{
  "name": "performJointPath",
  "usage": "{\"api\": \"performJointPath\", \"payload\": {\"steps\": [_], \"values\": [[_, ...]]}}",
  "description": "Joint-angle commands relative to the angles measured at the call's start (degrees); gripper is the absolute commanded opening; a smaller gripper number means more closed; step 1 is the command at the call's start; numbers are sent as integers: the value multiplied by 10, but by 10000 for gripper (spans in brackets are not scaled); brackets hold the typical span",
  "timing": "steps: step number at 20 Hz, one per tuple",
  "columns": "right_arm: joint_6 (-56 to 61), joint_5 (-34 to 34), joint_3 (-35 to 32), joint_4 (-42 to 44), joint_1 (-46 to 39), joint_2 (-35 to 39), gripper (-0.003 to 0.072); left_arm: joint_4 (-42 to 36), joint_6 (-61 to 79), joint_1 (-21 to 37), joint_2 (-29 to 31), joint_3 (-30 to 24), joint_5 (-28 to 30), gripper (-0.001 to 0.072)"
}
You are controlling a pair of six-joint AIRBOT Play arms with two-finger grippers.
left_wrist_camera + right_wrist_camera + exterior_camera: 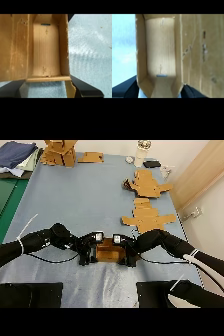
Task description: Fold the box.
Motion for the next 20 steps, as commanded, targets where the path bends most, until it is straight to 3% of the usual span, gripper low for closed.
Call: {"api": "performJointPath", "payload": {"steps": [1, 8, 12, 17, 20], "values": [[20, -4, 1, -34, -1, 17, 713, 0, 0, 0, 0, 0, 0, 587], [99, -7, 1, -113, -2, 81, 712, 0, 0, 0, 0, 1, 0, 587], [202, -63, 1, -123, -2, 144, 712, 0, 0, 0, 0, 1, 0, 587], [460, -183, 1, -63, -2, 215, 712, 0, 0, 0, 0, 0, 0, 587], [572, -203, 0, 22, -2, 235, 711, 0, 0, 0, 0, 0, 0, 588]]}}
